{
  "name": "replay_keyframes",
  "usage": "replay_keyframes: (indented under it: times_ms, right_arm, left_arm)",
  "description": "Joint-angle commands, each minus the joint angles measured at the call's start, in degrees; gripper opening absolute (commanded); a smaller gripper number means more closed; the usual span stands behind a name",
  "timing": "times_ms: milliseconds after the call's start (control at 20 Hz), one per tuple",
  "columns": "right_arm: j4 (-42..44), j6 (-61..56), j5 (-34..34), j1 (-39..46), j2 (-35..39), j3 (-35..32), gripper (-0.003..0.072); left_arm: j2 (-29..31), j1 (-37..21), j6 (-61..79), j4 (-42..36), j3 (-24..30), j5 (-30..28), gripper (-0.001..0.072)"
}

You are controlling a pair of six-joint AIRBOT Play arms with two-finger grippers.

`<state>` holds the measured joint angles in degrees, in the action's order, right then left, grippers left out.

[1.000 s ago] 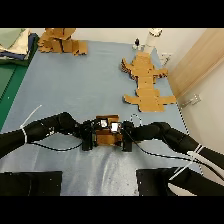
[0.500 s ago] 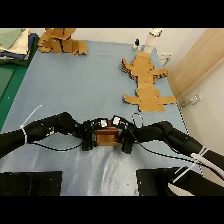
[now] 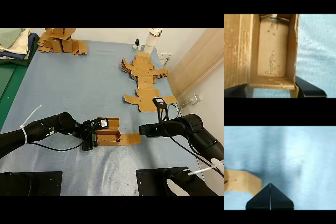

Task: Fold the box.

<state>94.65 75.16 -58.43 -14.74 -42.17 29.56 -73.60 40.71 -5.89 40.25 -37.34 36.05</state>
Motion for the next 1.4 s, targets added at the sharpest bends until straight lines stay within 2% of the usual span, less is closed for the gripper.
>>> replay_keyframes:
  times_ms: [0, 300, 550, 850, 950, 1200, 1250, 1300, 1350]
  right_arm:
    - [4.22, -1.03, -0.5, 5.7, -3.89, -1.79, 0.0002]
    - [24.59, 13.57, 4.37, 3.69, -13.31, -3.43, 0.0001]
    - [27.82, 14.45, 5.38, -1.62, -14.78, -2.97, 0.0002]
    - [27.08, 13.16, 4.92, -6.71, -13.07, 1.75, 0.0007]
    - [27.02, 13.18, 4.98, -6.69, -13.11, 2.19, 0.0184]
    - [24.7, 13.14, 4.9, -6.69, -13.09, 2.29, 0.0202]
    - [24.72, 13.09, 4.35, -6.69, -13.11, 2.58, 0.0251]
    - [24.63, 13.07, 3.3, -6.69, -13.09, 3.17, 0.034]
    - [24.44, 12.94, 2.29, -6.69, -13.09, 3.87, 0.0351]
  left_arm:
    - [-0.04, 0.02, 0.07, 0.02, 0.04, -0.02, 0.0505]
    - [-0.04, 0.02, 0.07, 0.02, 0.04, -0.02, 0.0505]
    - [-0.04, 0.02, 0.07, 0.02, 0.04, -0.02, 0.0505]
    - [-0.04, 0.0, 0.07, 0.02, 0.04, 0.0, 0.0505]
    - [-0.04, 0.02, 0.07, 0.02, 0.04, -0.02, 0.0505]
    - [-0.04, 0.02, 0.07, 0.02, 0.04, -0.02, 0.0505]
    - [-0.04, 0.02, 0.07, 0.02, 0.04, -0.02, 0.0504]
    - [-0.04, 0.02, 0.07, 0.02, 0.04, -0.02, 0.0504]
    - [-0.02, 0.02, 0.07, 0.02, 0.04, -0.02, 0.0505]
